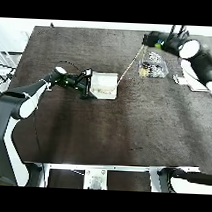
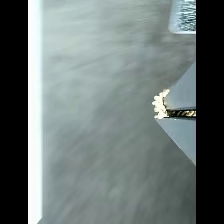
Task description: Fold the box and place the chain.
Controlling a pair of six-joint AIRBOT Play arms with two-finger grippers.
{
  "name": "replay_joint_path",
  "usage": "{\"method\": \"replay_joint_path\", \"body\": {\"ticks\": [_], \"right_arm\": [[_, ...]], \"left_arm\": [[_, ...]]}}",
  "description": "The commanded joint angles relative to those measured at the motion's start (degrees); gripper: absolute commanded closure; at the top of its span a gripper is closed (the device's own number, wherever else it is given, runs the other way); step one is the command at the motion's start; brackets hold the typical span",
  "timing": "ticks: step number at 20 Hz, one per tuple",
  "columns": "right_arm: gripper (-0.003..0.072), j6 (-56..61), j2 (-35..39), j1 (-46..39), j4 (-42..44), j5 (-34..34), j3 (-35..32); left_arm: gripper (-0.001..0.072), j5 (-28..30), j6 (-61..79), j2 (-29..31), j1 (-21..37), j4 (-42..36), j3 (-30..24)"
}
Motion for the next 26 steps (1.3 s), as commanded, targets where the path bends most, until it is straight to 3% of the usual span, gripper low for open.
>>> {"method": "replay_joint_path", "body": {"ticks": [1, 6, 12, 18, 23, 26], "right_arm": [[0.0676, -2.6, 9.9, 3.1, -1.6, 4.1, 0.0], [0.0676, -2.6, 15.9, 10.5, -3.6, 7.4, 0.0], [0.0676, 2.6, 15.8, 19.6, -4.1, 6.9, -1.2], [0.0676, 4.0, 13.3, 20.1, -4.4, 0.0, -5.8], [0.0676, 1.5, 12.5, 20.1, -4.4, -12.4, -5.1], [0.0676, 1.2, 12.5, 20.3, -4.4, -14.4, -2.5]], "left_arm": [[0.0424, 0.0, 0.0, 0.0, 0.0, 0.0, 0.0], [0.0424, 0.0, 0.0, 0.0, 0.0, 0.0, 0.0], [0.0424, 0.0, 0.0, 0.0, 0.0, 0.0, 0.0], [0.0424, 0.0, 0.0, 0.0, 0.0, 0.0, 0.0], [0.0424, 0.0, 0.0, 0.0, 0.0, 0.0, 0.0], [0.0424, 0.0, 0.0, 0.0, 0.0, 0.0, 0.0]]}}
